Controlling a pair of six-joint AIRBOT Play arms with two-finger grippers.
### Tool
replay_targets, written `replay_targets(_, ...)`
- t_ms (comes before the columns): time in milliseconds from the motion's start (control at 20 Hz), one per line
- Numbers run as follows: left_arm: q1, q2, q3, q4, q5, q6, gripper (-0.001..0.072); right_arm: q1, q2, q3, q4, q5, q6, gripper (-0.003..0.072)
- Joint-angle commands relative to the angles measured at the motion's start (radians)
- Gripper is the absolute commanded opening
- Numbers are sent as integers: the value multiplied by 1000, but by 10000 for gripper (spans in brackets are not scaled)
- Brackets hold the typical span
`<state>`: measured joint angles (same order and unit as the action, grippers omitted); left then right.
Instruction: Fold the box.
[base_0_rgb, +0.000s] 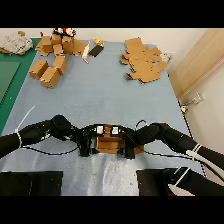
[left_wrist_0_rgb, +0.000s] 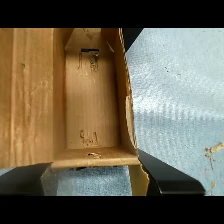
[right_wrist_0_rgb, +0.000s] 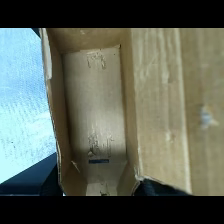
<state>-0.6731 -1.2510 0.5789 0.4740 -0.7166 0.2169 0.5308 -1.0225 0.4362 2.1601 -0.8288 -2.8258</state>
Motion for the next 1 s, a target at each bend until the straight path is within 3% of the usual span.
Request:
replay_targets(0,0,-1,0,0,0,0,441,1,0,1,1,0,1,452)
replay_targets(850,0,-1,0,0,0,0,440,1,0,1,6,-22,0,452)
replay_targets(900,0,-1,0,0,0,0,440,1,2,1,11,-32,0,554)
replay_targets(950,0,-1,0,0,0,0,440,1,6,2,-3,-54,-1,719)
